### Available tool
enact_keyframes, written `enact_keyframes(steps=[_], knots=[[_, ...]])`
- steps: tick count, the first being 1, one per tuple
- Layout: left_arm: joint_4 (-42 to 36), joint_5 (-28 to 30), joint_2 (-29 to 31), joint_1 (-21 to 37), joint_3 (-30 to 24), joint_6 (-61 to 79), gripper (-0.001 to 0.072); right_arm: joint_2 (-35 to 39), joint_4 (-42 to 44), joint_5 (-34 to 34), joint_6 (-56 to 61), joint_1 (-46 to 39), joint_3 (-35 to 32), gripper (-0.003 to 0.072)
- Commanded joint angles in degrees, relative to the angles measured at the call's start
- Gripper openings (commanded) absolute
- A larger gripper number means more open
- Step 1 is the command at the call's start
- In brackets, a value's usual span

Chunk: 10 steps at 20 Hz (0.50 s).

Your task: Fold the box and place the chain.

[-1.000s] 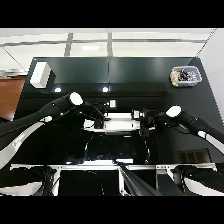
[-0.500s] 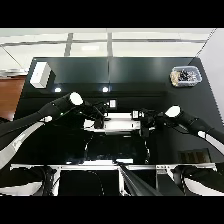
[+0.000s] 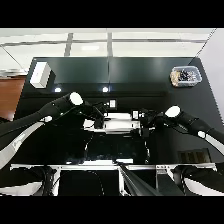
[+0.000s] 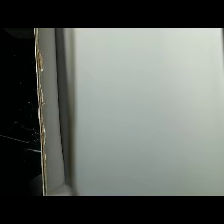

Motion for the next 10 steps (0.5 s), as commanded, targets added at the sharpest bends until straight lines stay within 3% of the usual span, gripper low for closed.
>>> enact_keyframes(steps=[1, 2, 4, 5, 10], knots=[[0.0, -0.4, 0.0, 0.0, 0.2, -1.1, 0.0029, 0.0, 0.0, 0.0, 0.0, 0.0, 0.0, 0.0412], [0.0, -0.7, 0.3, 0.0, 0.2, -1.2, 0.0100, 0.0, 0.0, 0.0, 0.0, 0.0, 0.0, 0.0412], [0.3, -1.0, 1.5, 0.2, 0.3, -1.5, 0.0535, 0.0, 0.0, -0.1, 0.0, 0.0, 0.0, 0.0412], [0.3, -1.7, 2.4, 0.6, 0.3, -3.0, 0.0692, 0.0, 0.0, -0.1, 0.0, 0.0, 0.0, 0.0412], [12.6, -8.1, 8.9, 4.0, 0.3, -22.0, 0.0714, 0.0, 0.0, -0.1, 0.0, 0.0, 0.0, 0.0412]])
